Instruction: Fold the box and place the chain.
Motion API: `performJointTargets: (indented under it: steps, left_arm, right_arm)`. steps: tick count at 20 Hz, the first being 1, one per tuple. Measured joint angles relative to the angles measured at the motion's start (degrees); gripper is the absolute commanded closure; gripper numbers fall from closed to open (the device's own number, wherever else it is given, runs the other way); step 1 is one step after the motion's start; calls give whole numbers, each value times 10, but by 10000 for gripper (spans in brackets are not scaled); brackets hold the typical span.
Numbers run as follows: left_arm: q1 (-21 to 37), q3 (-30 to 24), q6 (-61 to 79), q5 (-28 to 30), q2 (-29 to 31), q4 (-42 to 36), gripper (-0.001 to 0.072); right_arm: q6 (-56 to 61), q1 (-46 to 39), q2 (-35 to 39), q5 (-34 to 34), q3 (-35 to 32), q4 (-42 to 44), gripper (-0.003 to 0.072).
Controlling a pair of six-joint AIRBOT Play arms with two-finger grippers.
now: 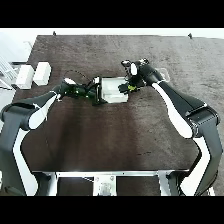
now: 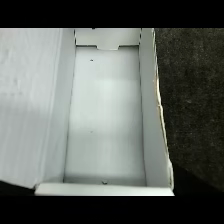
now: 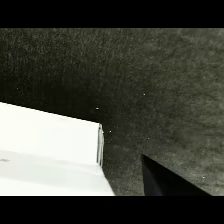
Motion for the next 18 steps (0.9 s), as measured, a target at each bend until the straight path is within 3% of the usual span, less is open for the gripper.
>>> performJointTargets:
  steps: [5,9,12,14,15,16,18]
  left_arm:
    - [0,0,0,0,0,0,431]
    - [0,0,0,0,0,0,431]
    - [0,0,0,0,0,0,431]
    - [0,0,0,0,0,0,431]
    - [0,0,0,0,0,0,431]
    - [0,0,0,0,0,0,431]
    - [0,0,-2,0,0,0,431]
  right_arm:
    - [20,4,-13,7,16,-2,312]
    - [37,4,-20,9,22,3,316]
    - [45,5,-26,10,23,16,416]
    - [49,5,-28,11,24,21,578]
    - [51,5,-29,11,24,22,586]
    - [52,5,-30,11,24,24,644]
    - [56,5,-30,11,24,25,601]
